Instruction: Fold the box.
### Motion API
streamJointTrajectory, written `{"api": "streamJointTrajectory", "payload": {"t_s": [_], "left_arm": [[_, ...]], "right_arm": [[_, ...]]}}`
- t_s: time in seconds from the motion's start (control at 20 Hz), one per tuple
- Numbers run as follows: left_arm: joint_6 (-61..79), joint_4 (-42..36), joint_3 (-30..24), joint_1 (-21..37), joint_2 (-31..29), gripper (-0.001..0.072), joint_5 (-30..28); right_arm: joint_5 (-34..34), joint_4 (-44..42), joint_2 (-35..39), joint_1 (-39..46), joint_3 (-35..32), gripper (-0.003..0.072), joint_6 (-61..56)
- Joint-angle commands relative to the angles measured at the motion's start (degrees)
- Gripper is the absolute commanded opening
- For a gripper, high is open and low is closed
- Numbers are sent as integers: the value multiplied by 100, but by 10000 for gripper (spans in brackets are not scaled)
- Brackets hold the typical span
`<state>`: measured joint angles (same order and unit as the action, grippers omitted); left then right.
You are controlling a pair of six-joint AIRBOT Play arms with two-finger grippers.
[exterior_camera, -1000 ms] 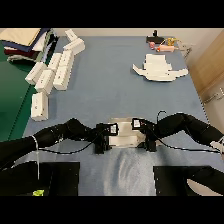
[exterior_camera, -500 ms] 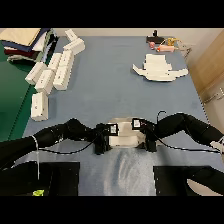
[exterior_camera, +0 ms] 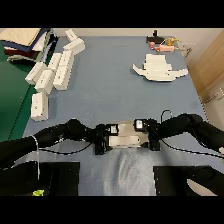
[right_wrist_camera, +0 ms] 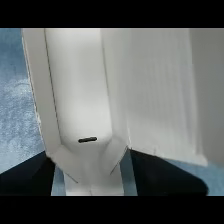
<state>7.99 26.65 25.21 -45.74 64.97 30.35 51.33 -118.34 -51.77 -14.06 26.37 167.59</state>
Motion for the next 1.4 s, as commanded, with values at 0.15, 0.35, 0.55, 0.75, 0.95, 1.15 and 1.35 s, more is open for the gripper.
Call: {"api": "streamJointTrajectory", "payload": {"t_s": [0.15,0.35,0.55,0.75,0.95,1.15,1.35], "left_arm": [[11,13,-2,2,-2,521,7],[11,13,-2,2,-2,521,7],[11,13,-2,2,-2,521,7],[11,13,-2,2,-2,521,7],[11,13,-2,2,-2,521,7],[11,13,-2,2,-2,521,7],[11,13,-2,2,-2,521,7]], "right_arm": [[614,962,734,4,52,716,-914],[1296,977,1075,4,52,703,-1976],[1729,603,1309,4,79,263,-4804],[1622,-109,1316,4,81,211,-6570],[1152,-800,1316,2,74,112,-7945],[509,-1303,1121,4,372,1,-7215],[208,-1259,61,4,1294,1,-6594]]}}
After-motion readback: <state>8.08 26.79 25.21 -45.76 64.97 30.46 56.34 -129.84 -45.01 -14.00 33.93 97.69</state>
